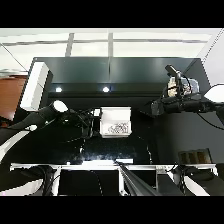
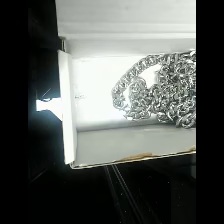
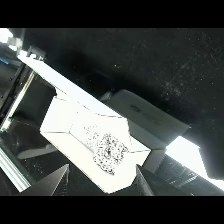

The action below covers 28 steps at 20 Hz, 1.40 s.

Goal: Fold the box and place the chain.

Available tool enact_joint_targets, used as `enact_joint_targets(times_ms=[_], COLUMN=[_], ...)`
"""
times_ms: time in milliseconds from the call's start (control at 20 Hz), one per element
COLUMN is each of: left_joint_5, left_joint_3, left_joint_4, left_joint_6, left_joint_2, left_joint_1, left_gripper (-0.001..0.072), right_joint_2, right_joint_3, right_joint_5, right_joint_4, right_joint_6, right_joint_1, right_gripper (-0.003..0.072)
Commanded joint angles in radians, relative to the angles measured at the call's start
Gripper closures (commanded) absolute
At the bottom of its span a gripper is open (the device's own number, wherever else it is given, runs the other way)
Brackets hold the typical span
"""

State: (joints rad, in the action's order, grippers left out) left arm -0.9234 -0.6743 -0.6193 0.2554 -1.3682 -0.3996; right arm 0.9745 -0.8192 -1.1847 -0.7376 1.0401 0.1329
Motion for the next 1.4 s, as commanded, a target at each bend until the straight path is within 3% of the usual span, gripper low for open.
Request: enact_joint_targets(times_ms=[0, 1150, 1200, 1300, 1350], left_joint_5=[0.003, 0.024, 0.025, 0.025, 0.025], left_joint_3=[-0.001, -0.001, -0.001, -0.001, -0.001], left_joint_4=[0.000, 0.006, 0.006, 0.006, 0.006], left_joint_6=[-0.002, -0.031, -0.031, -0.031, -0.031], left_joint_2=[-0.001, -0.001, -0.001, -0.001, -0.001], left_joint_1=[-0.001, -0.001, -0.001, -0.001, -0.001], left_gripper=[0.0008, 0.0012, 0.0044, 0.0245, 0.0256], right_joint_2=[-0.001, -0.001, -0.001, -0.001, -0.001], right_joint_3=[-0.001, -0.001, -0.001, -0.001, -0.001], right_joint_5=[0.000, 0.000, 0.000, 0.000, 0.000], right_joint_4=[0.000, 0.000, 0.000, 0.000, 0.000], right_joint_6=[0.000, 0.000, 0.000, 0.000, 0.000], right_joint_1=[0.000, 0.000, 0.000, 0.000, 0.000], right_gripper=[0.0200, 0.0201, 0.0200, 0.0200, 0.0201])
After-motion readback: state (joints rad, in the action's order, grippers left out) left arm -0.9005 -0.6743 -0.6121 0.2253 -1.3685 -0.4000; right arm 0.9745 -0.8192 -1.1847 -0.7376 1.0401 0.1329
